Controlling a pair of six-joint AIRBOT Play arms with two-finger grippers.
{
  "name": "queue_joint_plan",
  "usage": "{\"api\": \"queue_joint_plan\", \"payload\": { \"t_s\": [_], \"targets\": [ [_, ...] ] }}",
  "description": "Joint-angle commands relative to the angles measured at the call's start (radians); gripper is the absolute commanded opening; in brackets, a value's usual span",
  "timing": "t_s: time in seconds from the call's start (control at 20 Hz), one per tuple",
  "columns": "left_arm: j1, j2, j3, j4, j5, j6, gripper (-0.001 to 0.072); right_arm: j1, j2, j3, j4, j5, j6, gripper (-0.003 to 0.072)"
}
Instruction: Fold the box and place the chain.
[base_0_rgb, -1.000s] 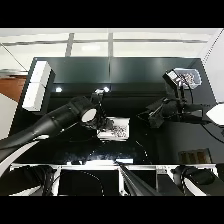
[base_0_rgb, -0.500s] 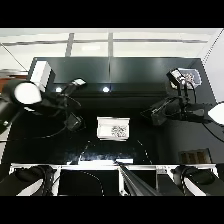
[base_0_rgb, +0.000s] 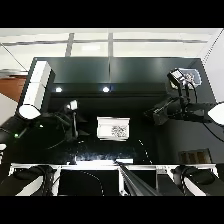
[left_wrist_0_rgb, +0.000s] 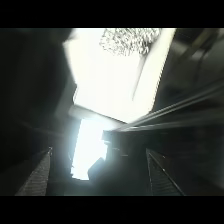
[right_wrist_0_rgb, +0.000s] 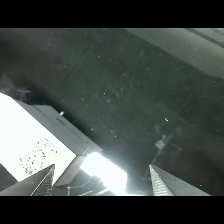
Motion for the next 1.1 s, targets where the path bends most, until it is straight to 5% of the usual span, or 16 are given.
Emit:
{"api": "queue_joint_plan", "payload": {
  "t_s": [0.0,0.45,1.05],
  "targets": [
    [-0.093,-0.074,-0.046,-0.099,0.151,0.268,0.0710,-0.001,0.000,0.000,-0.016,0.000,-0.013,0.0703],
    [-0.126,-0.222,0.014,-0.206,0.117,0.304,0.0709,-0.001,0.000,0.000,-0.016,-0.001,-0.013,0.0702],
    [-0.177,-0.230,0.023,-0.139,0.127,0.303,0.0709,-0.001,0.000,0.000,-0.016,-0.023,-0.015,0.0702]
  ]
}}
